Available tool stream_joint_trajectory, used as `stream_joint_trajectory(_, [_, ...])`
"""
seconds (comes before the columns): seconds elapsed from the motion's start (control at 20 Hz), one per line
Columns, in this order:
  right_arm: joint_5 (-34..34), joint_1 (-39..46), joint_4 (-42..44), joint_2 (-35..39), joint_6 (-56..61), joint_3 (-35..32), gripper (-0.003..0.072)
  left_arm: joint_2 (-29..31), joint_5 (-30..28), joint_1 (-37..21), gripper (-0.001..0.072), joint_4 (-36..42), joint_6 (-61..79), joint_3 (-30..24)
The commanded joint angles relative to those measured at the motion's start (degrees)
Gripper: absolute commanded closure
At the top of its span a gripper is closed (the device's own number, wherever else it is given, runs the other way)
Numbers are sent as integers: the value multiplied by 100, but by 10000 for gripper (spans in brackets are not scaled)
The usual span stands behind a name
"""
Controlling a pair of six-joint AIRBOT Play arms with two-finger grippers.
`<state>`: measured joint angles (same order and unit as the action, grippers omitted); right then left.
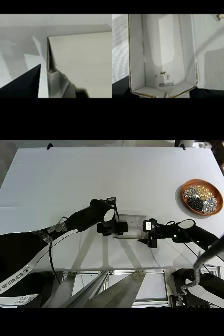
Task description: Fold the box and place the chain.
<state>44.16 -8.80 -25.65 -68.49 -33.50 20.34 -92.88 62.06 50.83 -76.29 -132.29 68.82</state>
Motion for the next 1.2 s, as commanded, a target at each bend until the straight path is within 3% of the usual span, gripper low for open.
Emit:
stream_joint_trajectory(0.0, [-2,0,0,4,0,2,111,-129,22,74,299,-168,-155,7])
stream_joint_trajectory(0.15, [-2,0,0,4,0,2,111,-166,-15,98,312,-227,-157,7])
stream_joint_trajectory(0.4, [0,0,0,4,0,2,111,-170,-140,142,495,-282,-170,9])
stream_joint_trajectory(0.55, [-2,0,0,4,0,2,111,-170,-136,146,522,-282,-175,7])
stream_joint_trajectory(0.65, [-2,0,0,4,0,2,111,-170,-140,190,704,-319,-164,7])
stream_joint_trajectory(0.85, [-2,0,0,4,0,2,111,-170,-162,262,686,-398,-166,7])
stream_joint_trajectory(0.9, [0,0,0,4,0,2,111,-170,-164,273,606,-396,-166,7])
stream_joint_trajectory(0.95, [-2,0,0,4,0,2,111,-170,-164,284,472,-398,-166,7])
stream_joint_trajectory(1.0, [0,0,0,4,0,2,111,-170,-164,293,407,-396,-166,7])
stream_joint_trajectory(1.15, [-2,0,0,4,0,2,111,-168,-164,297,408,-393,-166,7])
